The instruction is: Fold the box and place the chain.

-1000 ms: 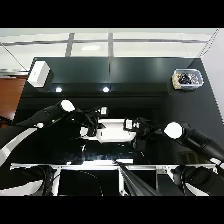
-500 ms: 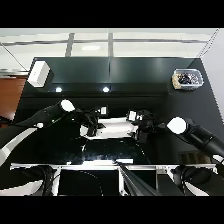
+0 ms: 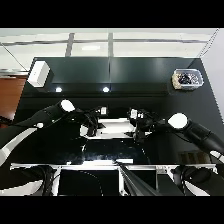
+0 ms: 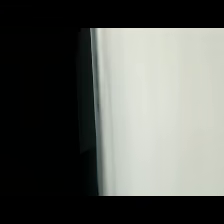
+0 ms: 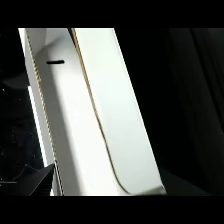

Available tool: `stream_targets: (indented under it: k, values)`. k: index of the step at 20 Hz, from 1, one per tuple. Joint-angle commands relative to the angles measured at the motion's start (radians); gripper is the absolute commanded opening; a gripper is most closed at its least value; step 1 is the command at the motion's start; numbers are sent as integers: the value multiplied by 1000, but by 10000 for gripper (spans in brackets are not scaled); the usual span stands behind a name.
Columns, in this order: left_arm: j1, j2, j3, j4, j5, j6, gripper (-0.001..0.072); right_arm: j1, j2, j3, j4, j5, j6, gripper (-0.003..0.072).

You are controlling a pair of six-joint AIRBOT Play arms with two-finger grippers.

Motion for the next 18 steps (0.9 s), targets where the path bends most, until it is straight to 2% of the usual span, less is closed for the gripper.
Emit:
stream_targets:
  k: [1, 6, 11, 18]
  values:
    - [0, -1, 0, 0, 0, -1, 29, -2, -65, 0, 98, 22, -173, 693]
    - [0, -1, 0, 0, 0, -1, 29, -2, -154, -24, 89, 56, -267, 693]
    - [0, -1, 0, -1, -1, -1, 29, -65, -155, -32, 79, 60, -276, 692]
    - [0, -1, 0, -1, 0, -1, 29, -66, -156, -61, 63, 43, -297, 692]
